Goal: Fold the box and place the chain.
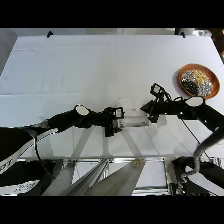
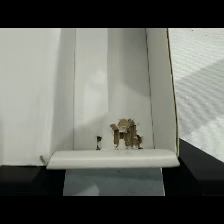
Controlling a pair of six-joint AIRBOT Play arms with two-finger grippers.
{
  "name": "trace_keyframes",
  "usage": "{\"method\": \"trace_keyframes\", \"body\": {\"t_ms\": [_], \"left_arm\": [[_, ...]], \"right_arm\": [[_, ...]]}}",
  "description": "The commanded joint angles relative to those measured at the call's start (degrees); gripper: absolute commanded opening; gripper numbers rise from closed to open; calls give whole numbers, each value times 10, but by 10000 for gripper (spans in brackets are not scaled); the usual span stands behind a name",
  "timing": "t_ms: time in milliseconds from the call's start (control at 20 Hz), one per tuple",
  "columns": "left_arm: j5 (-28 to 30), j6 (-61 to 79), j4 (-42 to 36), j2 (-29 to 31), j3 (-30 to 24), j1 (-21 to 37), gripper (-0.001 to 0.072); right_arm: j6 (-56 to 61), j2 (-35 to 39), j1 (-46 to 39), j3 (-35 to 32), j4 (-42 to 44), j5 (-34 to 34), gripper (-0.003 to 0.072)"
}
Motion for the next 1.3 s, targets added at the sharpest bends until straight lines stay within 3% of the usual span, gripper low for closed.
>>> {"method": "trace_keyframes", "body": {"t_ms": [0,200,400,500,600,700,750,800,1000,1250], "left_arm": [[1,0,0,0,0,0,136],[1,0,0,0,0,0,136],[1,0,0,0,0,0,136],[1,0,0,0,0,0,136],[0,0,0,0,0,0,136],[1,0,0,0,0,0,136],[1,0,0,0,0,0,136],[1,0,0,0,0,0,136],[0,0,0,0,0,0,136],[0,0,0,0,0,0,136]], "right_arm": [[35,49,0,0,0,23,20],[35,148,0,0,-32,70,20],[35,216,0,0,-212,131,20],[35,217,0,0,-313,162,20],[29,212,0,-3,-363,152,20],[-17,198,0,-12,-353,115,57],[-55,179,0,-14,-347,106,159],[-88,156,0,-14,-346,99,207],[-123,82,12,-14,-315,57,203],[-124,63,39,-14,-303,16,203]]}}
